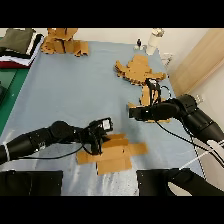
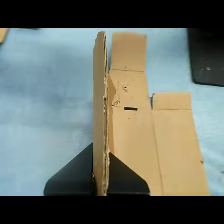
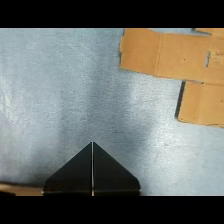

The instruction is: Fold the box.

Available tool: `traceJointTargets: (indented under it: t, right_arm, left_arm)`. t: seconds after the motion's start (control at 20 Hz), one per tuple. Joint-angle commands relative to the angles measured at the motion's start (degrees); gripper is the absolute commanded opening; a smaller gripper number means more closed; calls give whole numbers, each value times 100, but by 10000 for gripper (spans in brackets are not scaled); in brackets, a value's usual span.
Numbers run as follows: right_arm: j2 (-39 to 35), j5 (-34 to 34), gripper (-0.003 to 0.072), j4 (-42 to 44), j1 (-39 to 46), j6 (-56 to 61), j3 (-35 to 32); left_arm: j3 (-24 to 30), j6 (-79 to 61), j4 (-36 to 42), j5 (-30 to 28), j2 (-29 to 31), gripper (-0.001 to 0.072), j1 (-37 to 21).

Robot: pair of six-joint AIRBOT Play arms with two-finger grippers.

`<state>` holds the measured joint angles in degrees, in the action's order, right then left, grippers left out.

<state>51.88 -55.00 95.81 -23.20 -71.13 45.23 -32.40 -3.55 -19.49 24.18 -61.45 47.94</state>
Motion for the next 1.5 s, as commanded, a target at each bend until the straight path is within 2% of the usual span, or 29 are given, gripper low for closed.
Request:
traceJointTargets:
  t: [0.0, 0.25, 0.65, 0.85, 1.25, 1.45]
  right_arm:
    - [-4, 22, 3, -4, -4, 0, 4]
    - [-4, 85, 4, -7, -2, 0, 4]
    - [-4, 103, 3, 0, -4, 0, 4]
    - [-4, 103, 3, 0, -2, 0, 4]
    - [-4, 90, 3, 0, -4, -2, 4]
    - [-4, -317, 3, -22, -4, -4, 4]
  left_arm:
    - [-15, -431, -114, 186, 114, 13, -431]
    - [-9, -660, -111, 601, -114, 13, -442]
    - [76, -1102, 402, 656, -297, 13, -435]
    - [98, -981, 411, 1016, -295, 13, -435]
    - [96, -839, 409, 929, -295, 14, -437]
    - [92, -844, 409, 925, -295, 13, -437]
